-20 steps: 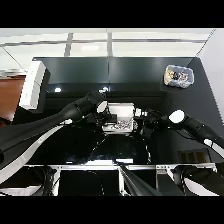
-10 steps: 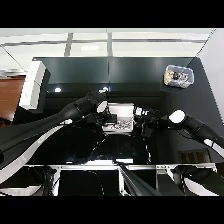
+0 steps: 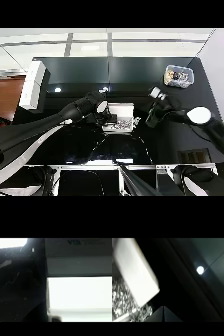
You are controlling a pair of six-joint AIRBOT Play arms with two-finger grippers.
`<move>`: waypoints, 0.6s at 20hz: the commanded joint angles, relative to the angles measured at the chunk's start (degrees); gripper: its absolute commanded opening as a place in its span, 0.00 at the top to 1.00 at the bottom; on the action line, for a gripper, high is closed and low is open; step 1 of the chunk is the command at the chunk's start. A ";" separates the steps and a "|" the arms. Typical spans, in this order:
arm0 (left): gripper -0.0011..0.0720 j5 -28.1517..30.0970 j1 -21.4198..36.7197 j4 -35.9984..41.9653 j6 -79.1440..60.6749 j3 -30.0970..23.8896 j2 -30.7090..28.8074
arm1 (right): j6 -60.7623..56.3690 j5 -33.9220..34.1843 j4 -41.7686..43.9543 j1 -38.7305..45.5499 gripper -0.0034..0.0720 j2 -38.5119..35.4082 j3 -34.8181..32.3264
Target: Fold the box and place the chain.
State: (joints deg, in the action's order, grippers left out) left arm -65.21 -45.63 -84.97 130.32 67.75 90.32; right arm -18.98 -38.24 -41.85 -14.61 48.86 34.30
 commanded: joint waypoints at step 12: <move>0.95 0.00 0.02 0.00 0.00 0.02 0.00 | 24.94 -4.07 6.60 0.46 0.00 11.15 -7.39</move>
State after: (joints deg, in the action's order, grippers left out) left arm -65.21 -45.65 -84.97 130.32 67.75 90.32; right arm -12.62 -41.80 -43.83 -14.09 53.89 27.88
